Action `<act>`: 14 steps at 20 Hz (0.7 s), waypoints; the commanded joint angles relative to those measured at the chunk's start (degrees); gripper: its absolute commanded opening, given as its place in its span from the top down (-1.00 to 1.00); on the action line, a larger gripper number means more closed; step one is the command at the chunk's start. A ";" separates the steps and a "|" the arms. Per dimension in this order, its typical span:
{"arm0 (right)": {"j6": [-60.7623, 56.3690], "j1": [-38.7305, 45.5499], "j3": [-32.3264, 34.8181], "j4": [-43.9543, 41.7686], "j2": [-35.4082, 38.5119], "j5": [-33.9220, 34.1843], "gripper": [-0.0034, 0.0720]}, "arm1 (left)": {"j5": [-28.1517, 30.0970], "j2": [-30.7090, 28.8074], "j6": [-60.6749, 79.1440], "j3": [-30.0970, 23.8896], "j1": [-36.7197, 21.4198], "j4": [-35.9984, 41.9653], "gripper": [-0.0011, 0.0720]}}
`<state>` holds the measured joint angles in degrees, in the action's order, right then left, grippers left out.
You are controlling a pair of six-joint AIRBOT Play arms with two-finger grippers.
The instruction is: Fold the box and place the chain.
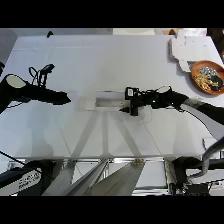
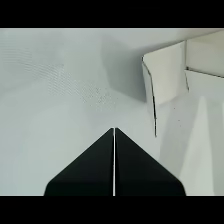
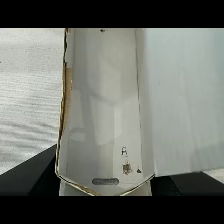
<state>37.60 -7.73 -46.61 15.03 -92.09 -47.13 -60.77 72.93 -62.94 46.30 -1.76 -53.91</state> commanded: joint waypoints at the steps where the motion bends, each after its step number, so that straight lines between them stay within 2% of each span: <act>1: -0.02 -0.07 0.00 0.00 -0.04 0.00 -0.35 | -0.92 3.04 -1.27 -1.36 1.46 2.69 0.95; 5: -0.02 -0.04 0.00 0.00 -0.04 0.00 -0.35 | 1.88 6.71 -1.36 -1.36 4.63 3.39 0.94; 11: -0.02 -0.04 0.00 0.00 -0.04 -0.02 -0.35 | 3.69 8.02 3.34 -1.36 5.55 14.56 0.94; 14: -0.02 -0.04 0.00 0.00 -0.04 -0.02 -0.35 | 3.74 8.02 4.50 -1.36 6.23 13.51 0.95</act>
<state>37.60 -7.73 -46.61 15.05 -92.09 -47.13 -57.28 80.71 -60.38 44.99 3.92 -41.71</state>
